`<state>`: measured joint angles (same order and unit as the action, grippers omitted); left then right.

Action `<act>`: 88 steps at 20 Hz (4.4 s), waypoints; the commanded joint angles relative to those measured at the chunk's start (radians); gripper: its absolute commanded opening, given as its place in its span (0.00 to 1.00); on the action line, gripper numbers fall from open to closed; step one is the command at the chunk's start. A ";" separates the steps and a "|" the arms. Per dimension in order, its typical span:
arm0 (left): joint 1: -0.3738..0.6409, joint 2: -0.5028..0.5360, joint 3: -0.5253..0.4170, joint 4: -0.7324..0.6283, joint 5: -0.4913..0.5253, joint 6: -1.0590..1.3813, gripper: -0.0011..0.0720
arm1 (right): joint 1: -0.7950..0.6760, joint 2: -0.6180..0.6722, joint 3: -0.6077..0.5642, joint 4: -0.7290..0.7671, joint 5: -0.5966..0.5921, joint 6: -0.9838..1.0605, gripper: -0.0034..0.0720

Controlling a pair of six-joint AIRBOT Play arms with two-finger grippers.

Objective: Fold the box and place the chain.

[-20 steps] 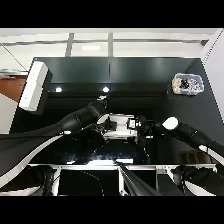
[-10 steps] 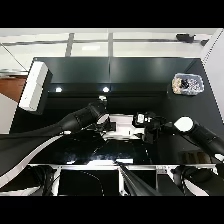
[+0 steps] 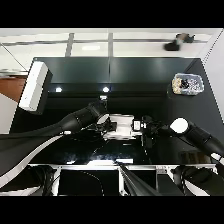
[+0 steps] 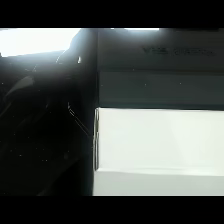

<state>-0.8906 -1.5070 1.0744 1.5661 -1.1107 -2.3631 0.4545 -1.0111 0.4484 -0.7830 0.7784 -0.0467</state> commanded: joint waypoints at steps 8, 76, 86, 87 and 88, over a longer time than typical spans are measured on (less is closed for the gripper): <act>0.000 0.000 0.000 -0.004 0.006 -0.002 0.06 | 0.026 -0.010 0.000 0.113 -0.035 -0.009 0.44; 0.000 0.000 0.000 -0.008 0.006 -0.002 0.06 | 0.040 -0.090 0.000 0.274 -0.140 0.091 0.58; 0.000 0.000 0.000 -0.007 0.006 -0.002 0.06 | -0.102 0.029 0.000 0.197 -0.117 0.402 0.10; 0.000 0.000 0.000 -0.007 0.006 -0.002 0.06 | -0.158 0.087 0.000 0.175 -0.071 0.460 0.10; 0.000 0.000 0.000 -0.007 0.006 -0.002 0.06 | -0.223 0.149 0.000 0.173 -0.011 0.508 0.10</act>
<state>-0.8902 -1.5070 1.0740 1.5581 -1.1030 -2.3657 0.3492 -0.9764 0.4480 -0.5587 0.6685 0.2752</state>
